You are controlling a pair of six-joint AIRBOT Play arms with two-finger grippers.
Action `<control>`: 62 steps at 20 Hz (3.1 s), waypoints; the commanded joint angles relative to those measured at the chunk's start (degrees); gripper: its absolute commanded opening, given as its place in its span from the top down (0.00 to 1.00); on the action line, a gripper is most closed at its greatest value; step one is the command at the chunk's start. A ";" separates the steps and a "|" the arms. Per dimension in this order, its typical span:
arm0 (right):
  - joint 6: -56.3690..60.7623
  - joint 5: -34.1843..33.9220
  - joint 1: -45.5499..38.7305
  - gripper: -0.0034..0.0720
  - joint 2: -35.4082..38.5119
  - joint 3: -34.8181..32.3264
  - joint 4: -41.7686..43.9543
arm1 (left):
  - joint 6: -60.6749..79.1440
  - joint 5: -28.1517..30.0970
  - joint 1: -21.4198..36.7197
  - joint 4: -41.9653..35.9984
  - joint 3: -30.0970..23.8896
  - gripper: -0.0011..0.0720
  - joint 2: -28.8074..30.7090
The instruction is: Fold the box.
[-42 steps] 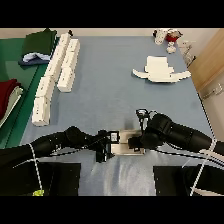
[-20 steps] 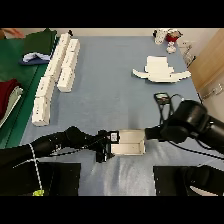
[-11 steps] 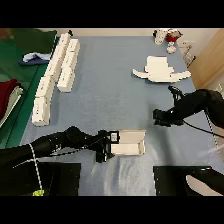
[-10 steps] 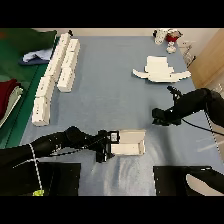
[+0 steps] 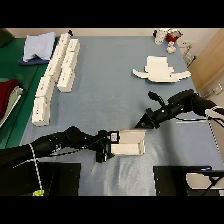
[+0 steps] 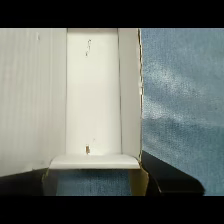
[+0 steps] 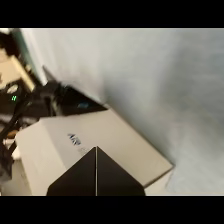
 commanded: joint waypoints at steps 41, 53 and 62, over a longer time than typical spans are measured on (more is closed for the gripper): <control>-25.40 49.62 52.19 0.28 41.90 -20.61 -41.86 | 0.00 0.00 0.02 0.00 0.02 0.28 0.00; -23.98 51.71 52.17 0.29 43.23 -18.32 -47.34 | 0.00 0.00 0.02 0.00 0.02 0.28 0.00; -20.31 52.43 52.17 0.53 43.08 -18.05 -47.78 | 0.02 0.00 0.02 0.00 0.02 0.28 0.00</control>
